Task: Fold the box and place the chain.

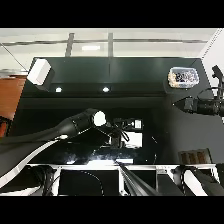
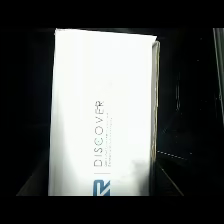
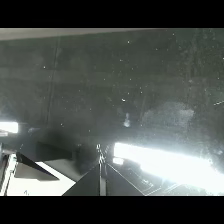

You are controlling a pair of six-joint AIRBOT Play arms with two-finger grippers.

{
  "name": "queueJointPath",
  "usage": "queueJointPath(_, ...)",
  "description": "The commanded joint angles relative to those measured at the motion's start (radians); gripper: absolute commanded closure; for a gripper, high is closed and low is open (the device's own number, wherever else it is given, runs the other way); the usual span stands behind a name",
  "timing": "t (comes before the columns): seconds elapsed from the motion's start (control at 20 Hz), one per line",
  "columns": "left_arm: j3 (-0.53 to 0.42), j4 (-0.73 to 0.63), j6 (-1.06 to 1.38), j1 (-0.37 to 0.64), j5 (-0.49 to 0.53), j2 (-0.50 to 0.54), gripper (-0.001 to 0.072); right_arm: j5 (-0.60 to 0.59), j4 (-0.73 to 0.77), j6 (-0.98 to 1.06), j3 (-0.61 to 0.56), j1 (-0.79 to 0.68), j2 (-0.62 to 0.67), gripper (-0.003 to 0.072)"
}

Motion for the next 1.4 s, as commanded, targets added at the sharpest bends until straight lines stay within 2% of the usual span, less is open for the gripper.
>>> queueJointPath(0.0,0.0,0.0,0.001,-0.003,-0.004,-0.009,0.0005,-0.011,0.001,0.0,0.001,0.0,0.001,0.0639)
queueJointPath(0.05,0.0,0.0,0.0,-0.003,-0.008,-0.009,0.0017,-0.018,0.001,0.0,0.001,0.0,0.001,0.0638)
queueJointPath(0.1,0.001,0.0,-0.025,-0.003,-0.012,-0.008,0.0117,-0.019,0.002,0.0,0.001,0.0,0.001,0.0639)
queueJointPath(0.15,0.001,0.005,-0.074,0.0,-0.011,-0.007,0.0257,-0.019,0.002,0.002,0.001,0.0,0.001,0.0638)
queueJointPath(0.3,0.001,0.056,-0.314,0.056,-0.026,0.009,0.0368,-0.019,0.002,0.008,0.001,0.0,0.001,0.0638)
queueJointPath(0.45,0.0,0.195,-0.486,0.172,-0.134,0.048,0.0368,-0.018,0.002,0.013,0.001,0.0,0.001,0.0638)
queueJointPath(0.6,0.0,0.274,-0.547,0.341,-0.242,0.121,0.0368,-0.019,0.002,0.015,0.001,0.0,0.001,0.0638)
queueJointPath(0.85,0.0,0.325,-0.601,0.723,-0.356,0.227,0.0368,-0.027,0.001,0.015,0.001,0.0,0.001,0.0638)
queueJointPath(1.0,0.002,0.388,-0.6,0.963,-0.342,0.258,0.0368,-0.034,0.001,0.015,0.001,0.0,0.0,0.0638)
queueJointPath(1.15,0.003,0.39,-0.6,1.194,-0.302,0.252,0.0367,-0.042,-0.002,0.015,0.001,0.0,0.0,0.0638)
queueJointPath(1.25,0.003,0.39,-0.6,1.304,-0.242,0.238,0.0366,-0.048,-0.002,0.014,0.001,0.0,0.0,0.0638)
queueJointPath(1.35,0.003,0.389,-0.6,1.373,-0.141,0.217,0.0357,-0.056,0.0,0.017,0.0,0.0,0.0,0.0638)
